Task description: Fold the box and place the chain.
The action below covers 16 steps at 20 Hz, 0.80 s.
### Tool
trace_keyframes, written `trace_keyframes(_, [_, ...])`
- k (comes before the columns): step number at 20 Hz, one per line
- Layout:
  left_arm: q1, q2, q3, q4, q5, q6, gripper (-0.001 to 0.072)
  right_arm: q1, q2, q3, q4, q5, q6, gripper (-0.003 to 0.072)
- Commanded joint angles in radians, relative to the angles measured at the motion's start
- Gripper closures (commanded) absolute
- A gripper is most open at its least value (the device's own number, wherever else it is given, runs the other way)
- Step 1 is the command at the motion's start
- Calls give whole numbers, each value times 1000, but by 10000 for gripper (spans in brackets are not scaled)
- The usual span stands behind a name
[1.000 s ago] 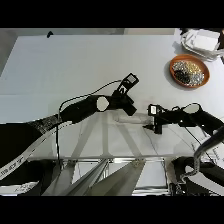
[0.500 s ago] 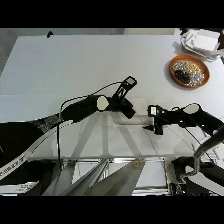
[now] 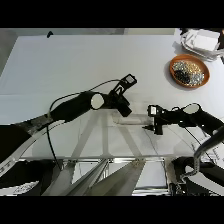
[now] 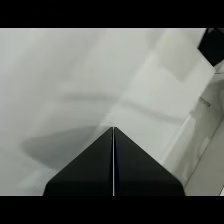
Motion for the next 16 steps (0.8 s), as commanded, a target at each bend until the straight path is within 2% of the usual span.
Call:
trace_keyframes(1, [48, 105, 1, 151, -62, 2, 706, 0, 1, 1, 0, 1, -1, 363])
trace_keyframes(4, [55, 181, 1, 345, -179, 38, 707, 0, 1, 1, 0, 1, -1, 363])
trace_keyframes(5, [54, 191, 1, 370, -234, 87, 707, 0, 1, 1, 0, 1, -1, 363])
trace_keyframes(7, [54, 189, -2, 371, -343, 230, 707, 0, 1, 1, 0, 1, 0, 363])
trace_keyframes(9, [87, 190, -40, 254, -370, 409, 706, 0, 1, 1, 0, 1, -1, 363])
trace_keyframes(10, [93, 182, -66, 229, -371, 504, 663, 0, 1, 1, 0, 1, -1, 363])
trace_keyframes(11, [93, 174, -94, 209, -365, 596, 546, 0, 1, 1, 0, 1, -1, 363])
trace_keyframes(13, [100, 155, -150, 134, -329, 784, 241, 0, 1, 1, 0, 1, -1, 363])
trace_keyframes(14, [106, 144, -173, 86, -301, 852, 111, 0, 1, 1, 0, 1, 0, 363])
trace_keyframes(15, [110, 134, -188, 44, -275, 902, 28, 0, 1, 1, 0, 1, -1, 363])
trace_keyframes(16, [114, 120, -193, 10, -265, 927, 19, 0, 1, 1, 0, 1, -1, 363])
